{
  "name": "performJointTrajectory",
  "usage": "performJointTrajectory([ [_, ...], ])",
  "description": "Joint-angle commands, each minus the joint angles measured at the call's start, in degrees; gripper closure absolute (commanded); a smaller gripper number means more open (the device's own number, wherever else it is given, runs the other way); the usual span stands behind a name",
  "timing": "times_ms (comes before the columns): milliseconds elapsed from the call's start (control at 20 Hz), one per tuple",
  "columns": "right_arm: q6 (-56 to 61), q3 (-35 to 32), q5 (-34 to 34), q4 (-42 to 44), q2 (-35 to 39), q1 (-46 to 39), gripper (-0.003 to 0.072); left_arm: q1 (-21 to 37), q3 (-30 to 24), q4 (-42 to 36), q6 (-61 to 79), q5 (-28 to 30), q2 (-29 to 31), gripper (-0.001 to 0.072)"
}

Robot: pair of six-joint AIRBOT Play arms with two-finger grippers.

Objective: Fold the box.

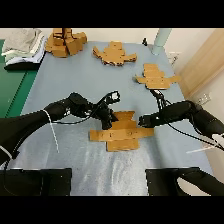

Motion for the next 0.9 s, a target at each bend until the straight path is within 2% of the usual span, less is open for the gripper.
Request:
performJointTrajectory([
  [0,0.76,-0.31,5.03,-0.48,0.24,0.42,0.0681,0.00,1.88,-1.73,2.40,0.44,0.24,0.0699],
  [200,3.30,1.03,9.86,-4.11,0.31,0.42,0.0681,-0.07,3.96,-1.44,3.63,-0.02,0.07,0.0698],
  [400,4.42,1.03,14.80,-4.98,0.31,0.42,0.0681,-0.07,3.89,-1.51,2.99,-3.74,-2.67,0.0698],
  [850,4.42,1.03,15.23,-5.31,0.31,0.42,0.0681,0.00,3.67,-1.44,2.93,-4.44,-5.22,0.0697],
])
